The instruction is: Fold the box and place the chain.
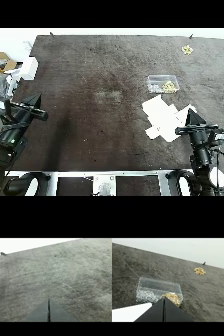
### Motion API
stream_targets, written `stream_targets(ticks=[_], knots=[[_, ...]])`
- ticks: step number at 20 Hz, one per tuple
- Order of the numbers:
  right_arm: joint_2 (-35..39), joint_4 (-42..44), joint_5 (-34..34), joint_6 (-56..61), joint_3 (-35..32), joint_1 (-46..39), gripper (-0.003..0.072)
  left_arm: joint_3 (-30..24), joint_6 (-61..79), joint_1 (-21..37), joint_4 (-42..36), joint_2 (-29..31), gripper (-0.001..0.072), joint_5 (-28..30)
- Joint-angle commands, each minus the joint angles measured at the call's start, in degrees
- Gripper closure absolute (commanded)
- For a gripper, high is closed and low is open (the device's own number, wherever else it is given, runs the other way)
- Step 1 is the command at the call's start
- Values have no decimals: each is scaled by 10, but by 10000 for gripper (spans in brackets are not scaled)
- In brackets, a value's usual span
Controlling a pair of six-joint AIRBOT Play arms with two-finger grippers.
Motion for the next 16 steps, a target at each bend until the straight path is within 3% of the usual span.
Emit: stream_targets(ticks=[1,14,16], knots=[[0,0,-2,0,0,0,680,0,0,0,0,0,698,0],[0,-12,14,0,0,0,677,0,0,0,0,0,698,0],[0,-11,9,0,9,0,251,0,0,0,0,0,698,0]])
